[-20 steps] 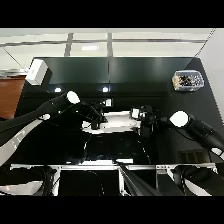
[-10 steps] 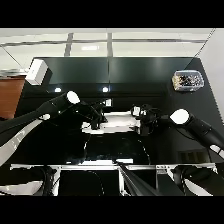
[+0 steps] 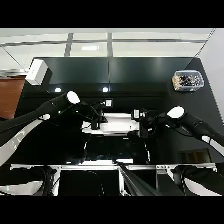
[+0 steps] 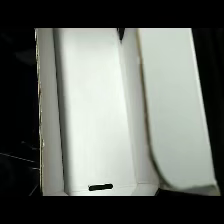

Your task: Fold the box and place the chain.

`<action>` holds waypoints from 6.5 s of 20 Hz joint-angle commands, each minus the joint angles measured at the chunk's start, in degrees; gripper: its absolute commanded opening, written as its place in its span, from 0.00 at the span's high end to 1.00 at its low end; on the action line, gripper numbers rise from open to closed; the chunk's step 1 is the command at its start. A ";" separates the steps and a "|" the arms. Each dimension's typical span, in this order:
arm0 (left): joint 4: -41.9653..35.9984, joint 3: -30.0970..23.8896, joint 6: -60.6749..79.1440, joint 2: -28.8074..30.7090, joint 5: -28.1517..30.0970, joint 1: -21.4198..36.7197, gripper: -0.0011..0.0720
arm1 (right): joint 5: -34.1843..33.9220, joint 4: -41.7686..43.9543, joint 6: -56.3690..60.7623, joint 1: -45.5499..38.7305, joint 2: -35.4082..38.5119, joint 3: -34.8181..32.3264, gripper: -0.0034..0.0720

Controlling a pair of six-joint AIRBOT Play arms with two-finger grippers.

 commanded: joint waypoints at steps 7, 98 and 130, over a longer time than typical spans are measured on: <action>0.00 0.07 -0.07 -0.02 0.13 -0.02 0.95 | -0.68 -0.59 -1.68 0.33 -3.02 0.28 0.07; -6.40 -12.57 6.97 13.57 -0.44 3.61 0.66 | -2.89 -6.10 4.50 2.47 -4.70 1.95 0.31; -14.34 -12.46 5.73 9.73 2.38 1.73 0.87 | -2.91 -6.08 4.50 2.47 -4.70 1.95 0.31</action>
